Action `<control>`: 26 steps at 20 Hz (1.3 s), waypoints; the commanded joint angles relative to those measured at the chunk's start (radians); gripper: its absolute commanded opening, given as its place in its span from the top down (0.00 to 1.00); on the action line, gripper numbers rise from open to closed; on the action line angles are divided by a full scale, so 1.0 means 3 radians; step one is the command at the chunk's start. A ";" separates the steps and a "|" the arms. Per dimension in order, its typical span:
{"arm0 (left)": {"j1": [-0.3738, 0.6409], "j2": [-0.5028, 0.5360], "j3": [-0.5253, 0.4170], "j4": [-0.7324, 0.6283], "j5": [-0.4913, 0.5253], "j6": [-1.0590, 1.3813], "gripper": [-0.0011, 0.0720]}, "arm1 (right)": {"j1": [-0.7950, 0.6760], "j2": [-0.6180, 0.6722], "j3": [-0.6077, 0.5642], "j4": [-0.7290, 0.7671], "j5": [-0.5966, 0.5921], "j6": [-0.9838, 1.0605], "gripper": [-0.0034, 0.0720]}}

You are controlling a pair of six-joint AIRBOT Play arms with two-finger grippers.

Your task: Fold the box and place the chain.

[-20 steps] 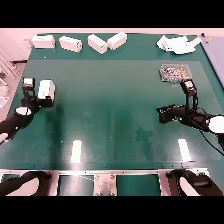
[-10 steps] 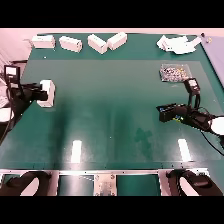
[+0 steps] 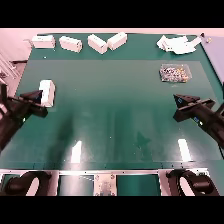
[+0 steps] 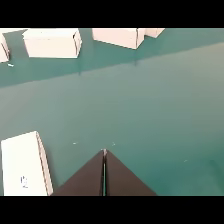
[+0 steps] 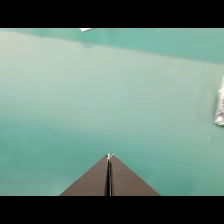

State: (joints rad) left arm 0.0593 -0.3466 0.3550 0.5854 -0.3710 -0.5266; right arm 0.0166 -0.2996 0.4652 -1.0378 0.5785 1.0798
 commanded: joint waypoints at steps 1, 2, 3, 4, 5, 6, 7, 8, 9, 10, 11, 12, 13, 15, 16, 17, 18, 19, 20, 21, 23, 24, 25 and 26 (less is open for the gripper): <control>-0.0001 0.0518 -0.0473 -0.0017 0.0159 -0.0178 0.97 | 0.0001 0.0413 -0.0362 -0.0099 -0.0254 0.0004 0.94; -0.0001 0.0562 -0.0607 -0.0017 0.0276 -0.0177 0.97 | 0.0001 0.0509 -0.0502 -0.0114 -0.0364 0.0003 0.94; -0.0001 0.0561 -0.0711 -0.0017 0.0416 -0.0173 0.97 | 0.0001 0.0576 -0.0622 -0.0161 -0.0439 0.0003 0.94; -0.0001 0.0553 -0.0796 -0.0013 0.0554 -0.0155 0.97 | 0.0001 0.0624 -0.0748 -0.0226 -0.0502 0.0003 0.94; -0.0001 0.0552 -0.0877 -0.0008 0.0715 -0.0127 0.97 | 0.0001 0.0651 -0.0860 -0.0276 -0.0552 0.0001 0.94; -0.0001 0.0552 -0.0973 -0.0005 0.0893 -0.0122 0.97 | 0.0001 0.0657 -0.0980 -0.0285 -0.0624 -0.0037 0.94; -0.0001 0.0552 -0.1069 -0.0005 0.1048 -0.0120 0.97 | 0.0001 0.0657 -0.1086 -0.0286 -0.0707 -0.0048 0.94; -0.0001 0.0552 -0.1162 -0.0005 0.1166 -0.0109 0.97 | 0.0001 0.0657 -0.1193 -0.0286 -0.0833 -0.0048 0.94; -0.0001 0.0552 -0.1236 -0.0005 0.1261 -0.0102 0.97 | 0.0001 0.0657 -0.1273 -0.0286 -0.0933 -0.0048 0.94; -0.0001 0.0552 -0.1294 -0.0006 0.1354 -0.0102 0.97 | 0.0001 0.0657 -0.1335 -0.0285 -0.1016 -0.0047 0.94; -0.0001 0.0552 -0.1325 -0.0006 0.1399 -0.0104 0.97 | 0.0001 0.0657 -0.1368 -0.0285 -0.1053 -0.0047 0.94; -0.0001 0.0552 -0.1338 -0.0006 0.1410 -0.0104 0.97 | 0.0001 0.0657 -0.1387 -0.0284 -0.1066 -0.0046 0.94; -0.0001 0.0552 -0.1338 -0.0006 0.1408 -0.0111 0.96 | 0.0001 0.0657 -0.1395 -0.0285 -0.1066 -0.0046 0.94; 0.0000 0.0552 -0.1339 -0.0008 0.1348 -0.0113 0.96 | 0.0001 0.0657 -0.1406 -0.0282 -0.1050 -0.0045 0.94; -0.0001 0.0552 -0.1339 -0.0014 0.1247 -0.0170 0.96 | 0.0001 0.0657 -0.1415 -0.0198 -0.1049 -0.0043 0.94; -0.0001 0.0552 -0.1339 -0.0019 0.1074 -0.0251 0.96 | 0.0001 0.0657 -0.1419 -0.0149 -0.1031 -0.0045 0.94; -0.0001 0.0552 -0.1339 -0.0020 0.0896 -0.0348 0.96 | 0.0001 0.0657 -0.1419 -0.0149 -0.1033 -0.0045 0.94; -0.0001 0.0552 -0.1339 -0.0020 0.0721 -0.0439 0.96 | 0.0001 0.0657 -0.1419 -0.0149 -0.1033 -0.0046 0.94; 0.0000 0.0552 -0.1339 -0.0019 0.0635 -0.0423 0.96 | 0.0001 0.0657 -0.1419 -0.0148 -0.1033 -0.0045 0.94; -0.0001 0.0552 -0.1339 -0.0020 0.0612 -0.0426 0.96 | 0.0001 0.0657 -0.1419 -0.0149 -0.1033 -0.0046 0.94; -0.0001 0.0552 -0.1339 -0.0024 0.0613 -0.0426 0.96 | 0.0001 0.0657 -0.1419 -0.0149 -0.1033 -0.0046 0.94; -0.0001 0.0552 -0.1339 -0.0024 0.0614 -0.0427 0.96 | 0.0001 0.0657 -0.1419 -0.0149 -0.1033 -0.0046 0.94; -0.0001 0.0552 -0.1339 -0.0024 0.0614 -0.0427 0.96 | 0.0001 0.0657 -0.1419 -0.0149 -0.1033 -0.0046 0.94; -0.0001 0.0552 -0.1339 -0.0031 0.0613 -0.0427 0.96 | 0.0001 0.0657 -0.1419 -0.0149 -0.1033 -0.0046 0.94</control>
State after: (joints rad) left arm 0.0593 -0.1818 -0.0460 0.5797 -0.1661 -0.6464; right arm 0.0166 -0.1036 0.0402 -1.0843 0.2687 1.0660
